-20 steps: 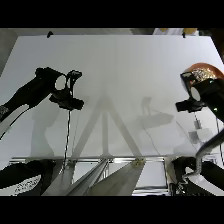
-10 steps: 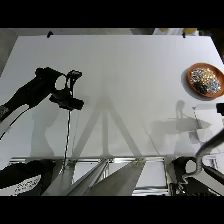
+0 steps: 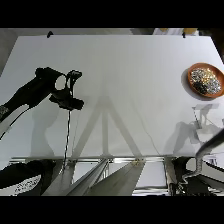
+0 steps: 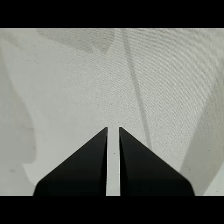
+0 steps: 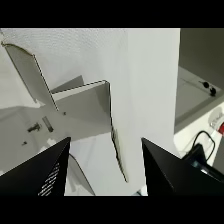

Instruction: Fold the box and place the chain.

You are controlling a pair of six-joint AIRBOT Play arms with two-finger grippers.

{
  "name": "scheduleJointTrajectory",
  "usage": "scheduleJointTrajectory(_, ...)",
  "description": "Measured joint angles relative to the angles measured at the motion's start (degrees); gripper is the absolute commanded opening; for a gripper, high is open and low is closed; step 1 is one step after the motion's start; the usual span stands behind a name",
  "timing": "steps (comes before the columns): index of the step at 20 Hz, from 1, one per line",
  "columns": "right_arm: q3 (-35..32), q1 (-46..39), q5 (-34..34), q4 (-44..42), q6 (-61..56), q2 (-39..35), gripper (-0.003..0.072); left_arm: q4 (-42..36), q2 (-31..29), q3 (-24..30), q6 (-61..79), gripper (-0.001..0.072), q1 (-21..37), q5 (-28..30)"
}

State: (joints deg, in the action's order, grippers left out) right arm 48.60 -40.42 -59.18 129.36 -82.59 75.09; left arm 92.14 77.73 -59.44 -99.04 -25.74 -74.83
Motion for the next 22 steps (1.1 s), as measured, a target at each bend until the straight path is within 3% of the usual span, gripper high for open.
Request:
scheduleJointTrajectory(2, 0.02, -0.50, 0.42, 1.64, -0.02, 1.90, 0.0327, 0.02, 0.00, 0.00, 0.00, 0.0085, 0.00, 0.00)
scheduleJointTrajectory(4, 0.02, -0.74, 0.59, 3.13, -1.20, 3.43, 0.0106, 0.02, 0.00, 0.00, 0.00, 0.0085, 0.00, 0.00)
scheduleJointTrajectory(5, 0.02, -0.81, 0.42, 3.78, -1.68, 3.96, 0.0031, 0.02, 0.00, 0.00, 0.00, 0.0085, 0.00, 0.00)
scheduleJointTrajectory(12, 0.04, 6.43, -2.58, 2.45, -1.90, 0.15, 0.0015, 0.02, 0.00, 0.00, -0.02, 0.0085, 0.00, 0.00)
scheduleJointTrajectory(18, -1.38, 22.14, -4.63, -25.70, 7.17, -10.56, 0.0014, 0.02, 0.00, 0.00, -0.02, 0.0085, 0.00, 0.00)
scheduleJointTrajectory(22, -8.50, 32.87, -3.61, -42.82, 10.56, -19.06, 0.0014, 0.02, 0.00, 0.00, 0.00, 0.0085, 0.00, 0.00)
